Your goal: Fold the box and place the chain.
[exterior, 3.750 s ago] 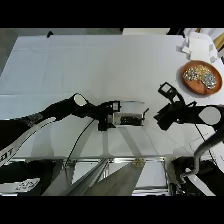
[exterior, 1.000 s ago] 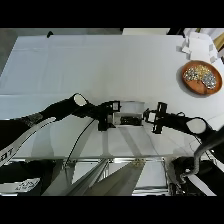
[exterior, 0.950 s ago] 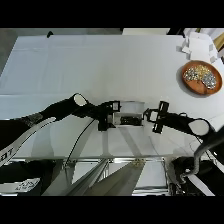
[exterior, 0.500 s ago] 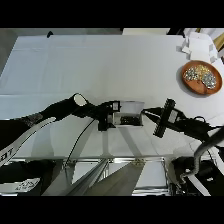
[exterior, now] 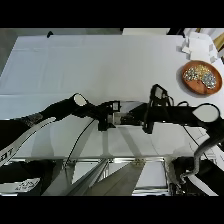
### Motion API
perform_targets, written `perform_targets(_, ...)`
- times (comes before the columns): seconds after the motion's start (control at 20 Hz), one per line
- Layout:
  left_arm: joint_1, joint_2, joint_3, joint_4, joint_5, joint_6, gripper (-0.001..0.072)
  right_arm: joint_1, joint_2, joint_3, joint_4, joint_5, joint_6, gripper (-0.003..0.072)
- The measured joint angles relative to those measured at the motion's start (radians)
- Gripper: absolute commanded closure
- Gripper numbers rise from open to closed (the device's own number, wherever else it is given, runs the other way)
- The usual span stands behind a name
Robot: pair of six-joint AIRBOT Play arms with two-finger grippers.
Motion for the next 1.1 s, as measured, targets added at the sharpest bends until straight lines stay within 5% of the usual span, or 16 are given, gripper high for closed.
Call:
perform_targets(0.15, 0.0, 0.0, 0.0, 0.0, 0.0, 0.0, 0.0318, 0.049, -0.069, 0.008, 0.002, -0.052, 0.047, 0.0648)
perform_targets(0.3, 0.0, 0.0, 0.0, 0.0, 0.0, 0.0, 0.0318, 0.069, -0.104, 0.01, 0.003, -0.13, 0.115, 0.0392)
perform_targets(0.35, 0.0, 0.0, 0.0, 0.0, 0.0, 0.0, 0.0318, 0.073, -0.109, 0.011, 0.001, -0.149, 0.14, 0.0389)
perform_targets(0.5, 0.0, 0.0, 0.0, 0.0, 0.0, 0.0, 0.0318, 0.078, -0.119, 0.047, -0.059, -0.162, 0.202, 0.04)
perform_targets(0.6, 0.0, 0.0, 0.0, 0.0, 0.0, 0.0, 0.0318, 0.074, -0.123, 0.121, -0.177, -0.105, 0.262, 0.0566)
perform_targets(0.75, 0.0, 0.0, 0.0, 0.0, 0.0, 0.0, 0.0318, 0.04, -0.135, 0.283, -0.395, 0.032, 0.37, 0.0664)
perform_targets(1.1, 0.0, 0.0, 0.0, 0.0, 0.0, 0.0, 0.0318, -0.064, -0.25, 0.469, -0.547, 0.197, 0.5, 0.0675)
